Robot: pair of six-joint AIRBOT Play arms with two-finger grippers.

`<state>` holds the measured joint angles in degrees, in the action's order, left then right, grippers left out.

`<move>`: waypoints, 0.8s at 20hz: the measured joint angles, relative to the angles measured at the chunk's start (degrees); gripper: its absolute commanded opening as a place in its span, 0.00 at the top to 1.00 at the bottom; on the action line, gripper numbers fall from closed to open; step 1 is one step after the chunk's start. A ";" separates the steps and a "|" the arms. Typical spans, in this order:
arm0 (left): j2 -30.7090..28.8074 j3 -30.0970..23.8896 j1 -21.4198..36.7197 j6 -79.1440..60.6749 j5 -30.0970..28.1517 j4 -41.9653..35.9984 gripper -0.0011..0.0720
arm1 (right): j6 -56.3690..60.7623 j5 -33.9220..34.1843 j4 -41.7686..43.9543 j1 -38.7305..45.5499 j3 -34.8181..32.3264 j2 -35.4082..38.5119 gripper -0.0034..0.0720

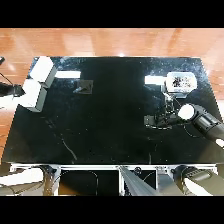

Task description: Fold the box and place the chain.

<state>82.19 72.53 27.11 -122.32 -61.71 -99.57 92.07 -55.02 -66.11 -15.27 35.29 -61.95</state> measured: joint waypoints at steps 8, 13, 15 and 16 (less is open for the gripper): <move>-12.02 3.58 -12.81 12.17 -5.90 -11.41 0.97 | -0.13 -4.68 -17.55 0.00 22.32 0.00 0.92; -23.56 -9.60 -36.06 23.61 2.01 -8.39 0.96 | 2.01 -7.28 -22.84 1.46 28.50 -0.04 0.92; -25.16 -14.78 -43.80 31.58 5.07 -2.71 0.96 | 4.22 -6.86 -23.56 2.99 25.59 -0.02 0.92; -25.53 -17.00 -46.77 34.62 6.43 -0.74 0.96 | 5.05 -6.34 -23.87 3.78 23.41 0.00 0.92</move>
<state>56.66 55.53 -19.66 -87.70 -55.29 -100.31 97.12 -61.36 -89.97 -11.49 58.70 -61.95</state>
